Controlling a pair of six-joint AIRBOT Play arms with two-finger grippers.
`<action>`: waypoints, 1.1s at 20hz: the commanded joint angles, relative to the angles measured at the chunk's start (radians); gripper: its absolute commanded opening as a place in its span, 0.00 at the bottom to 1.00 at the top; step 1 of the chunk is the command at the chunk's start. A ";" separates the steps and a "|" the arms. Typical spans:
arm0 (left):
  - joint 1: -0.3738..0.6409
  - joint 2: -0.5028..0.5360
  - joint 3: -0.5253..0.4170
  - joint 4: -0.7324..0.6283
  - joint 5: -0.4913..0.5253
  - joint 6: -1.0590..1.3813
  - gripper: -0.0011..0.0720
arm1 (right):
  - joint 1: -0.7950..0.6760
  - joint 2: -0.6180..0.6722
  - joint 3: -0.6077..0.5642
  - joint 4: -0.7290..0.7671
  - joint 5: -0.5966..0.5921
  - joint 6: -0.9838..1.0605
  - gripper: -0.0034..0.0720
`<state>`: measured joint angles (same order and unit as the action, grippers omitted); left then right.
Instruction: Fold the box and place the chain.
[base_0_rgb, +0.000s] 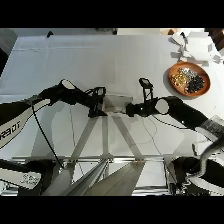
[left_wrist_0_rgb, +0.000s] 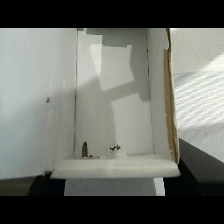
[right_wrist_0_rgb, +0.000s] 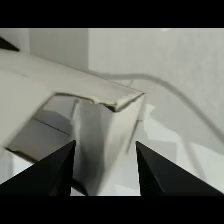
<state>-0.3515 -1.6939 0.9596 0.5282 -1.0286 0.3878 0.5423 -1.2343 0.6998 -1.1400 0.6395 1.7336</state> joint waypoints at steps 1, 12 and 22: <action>0.001 0.000 0.000 0.001 0.000 0.000 0.21 | 0.016 -0.002 0.005 -0.008 -0.008 0.016 0.66; 0.000 0.000 0.000 0.001 0.000 0.000 0.21 | 0.054 -0.110 0.180 -0.319 0.151 0.222 0.72; 0.000 0.000 0.000 0.001 0.000 0.000 0.21 | 0.147 -0.190 0.273 -0.656 0.278 0.603 0.65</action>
